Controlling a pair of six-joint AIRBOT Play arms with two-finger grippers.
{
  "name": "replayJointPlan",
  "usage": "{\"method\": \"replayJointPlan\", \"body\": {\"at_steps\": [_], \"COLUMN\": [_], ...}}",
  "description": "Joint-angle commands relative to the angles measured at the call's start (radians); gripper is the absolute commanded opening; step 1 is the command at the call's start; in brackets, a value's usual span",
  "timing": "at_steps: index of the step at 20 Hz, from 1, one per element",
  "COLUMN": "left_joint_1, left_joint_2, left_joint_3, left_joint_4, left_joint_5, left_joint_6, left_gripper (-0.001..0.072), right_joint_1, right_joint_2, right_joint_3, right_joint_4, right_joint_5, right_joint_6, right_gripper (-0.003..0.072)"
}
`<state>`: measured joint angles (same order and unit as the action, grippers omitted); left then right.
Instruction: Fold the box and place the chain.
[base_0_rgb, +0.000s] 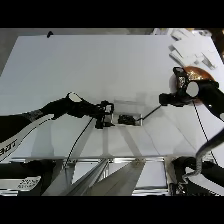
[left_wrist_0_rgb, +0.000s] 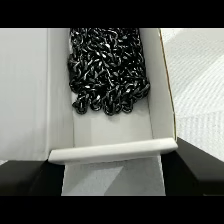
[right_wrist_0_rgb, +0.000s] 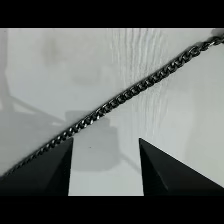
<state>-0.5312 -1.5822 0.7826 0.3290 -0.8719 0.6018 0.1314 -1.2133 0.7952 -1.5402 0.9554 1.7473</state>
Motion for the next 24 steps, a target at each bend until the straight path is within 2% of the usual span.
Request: {"method": "replayJointPlan", "body": {"at_steps": [1, 8, 12, 13, 15, 17, 20, 24], "left_joint_1": [0.000, 0.000, 0.000, 0.000, 0.000, 0.000, 0.000, 0.000], "left_joint_2": [0.000, 0.000, 0.000, 0.000, 0.000, 0.000, 0.000, 0.000], "left_joint_3": [0.001, 0.001, 0.001, 0.001, 0.000, 0.001, 0.001, 0.001], "left_joint_4": [0.000, 0.000, 0.000, 0.000, 0.000, 0.000, 0.000, 0.000], "left_joint_5": [0.000, 0.000, 0.000, 0.000, 0.000, 0.000, 0.000, 0.000], "left_joint_6": [0.000, 0.000, 0.000, 0.000, 0.000, 0.000, 0.000, 0.000], "left_gripper": [0.0195, 0.0195, 0.0195, 0.0195, 0.0195, 0.0195, 0.0195, 0.0195], "right_joint_1": [-0.003, -0.003, -0.003, -0.003, -0.003, -0.003, -0.003, -0.003], "right_joint_2": [-0.074, -0.097, -0.120, -0.130, -0.142, -0.142, -0.142, -0.112], "right_joint_3": [-0.007, -0.007, -0.007, -0.007, -0.007, -0.007, -0.007, -0.007], "right_joint_4": [0.000, 0.000, -0.023, -0.023, -0.023, -0.023, -0.023, -0.023], "right_joint_5": [-0.033, -0.110, -0.107, -0.105, -0.102, -0.098, -0.088, -0.016], "right_joint_6": [0.010, 0.011, 0.087, 0.087, 0.087, 0.084, 0.073, 0.018], "right_gripper": [0.0388, 0.0392, 0.0378, 0.0326, 0.0282, 0.0139, 0.0018, 0.0017]}}
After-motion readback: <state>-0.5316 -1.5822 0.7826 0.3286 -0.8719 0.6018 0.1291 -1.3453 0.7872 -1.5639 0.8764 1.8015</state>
